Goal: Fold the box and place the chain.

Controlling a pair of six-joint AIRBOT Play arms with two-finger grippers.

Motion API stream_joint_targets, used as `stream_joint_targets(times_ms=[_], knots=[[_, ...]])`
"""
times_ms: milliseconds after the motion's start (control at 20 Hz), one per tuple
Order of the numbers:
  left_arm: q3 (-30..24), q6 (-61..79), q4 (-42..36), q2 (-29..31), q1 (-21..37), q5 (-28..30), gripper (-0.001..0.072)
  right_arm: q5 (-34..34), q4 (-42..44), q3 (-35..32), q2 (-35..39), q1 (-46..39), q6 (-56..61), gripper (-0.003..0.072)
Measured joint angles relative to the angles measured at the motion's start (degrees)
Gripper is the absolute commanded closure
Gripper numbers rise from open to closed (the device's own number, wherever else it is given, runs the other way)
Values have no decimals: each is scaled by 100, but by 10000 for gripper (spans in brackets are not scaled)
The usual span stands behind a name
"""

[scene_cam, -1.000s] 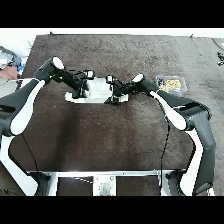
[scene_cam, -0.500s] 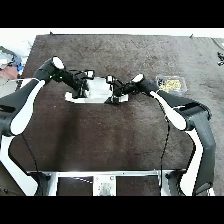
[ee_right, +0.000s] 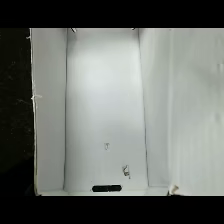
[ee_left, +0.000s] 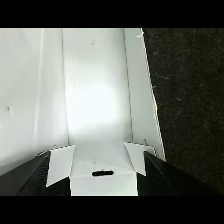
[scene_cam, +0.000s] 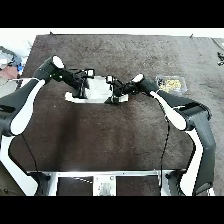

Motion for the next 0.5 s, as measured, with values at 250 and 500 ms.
stream_joint_targets(times_ms=[250, 500], knots=[[11, -17, 109, 0, 33, -186, 366, 0, 0, 2, 0, 0, -2, 216], [35, -13, 219, 0, 339, -710, 608, 0, -2, 2, 0, 0, -9, 216]])
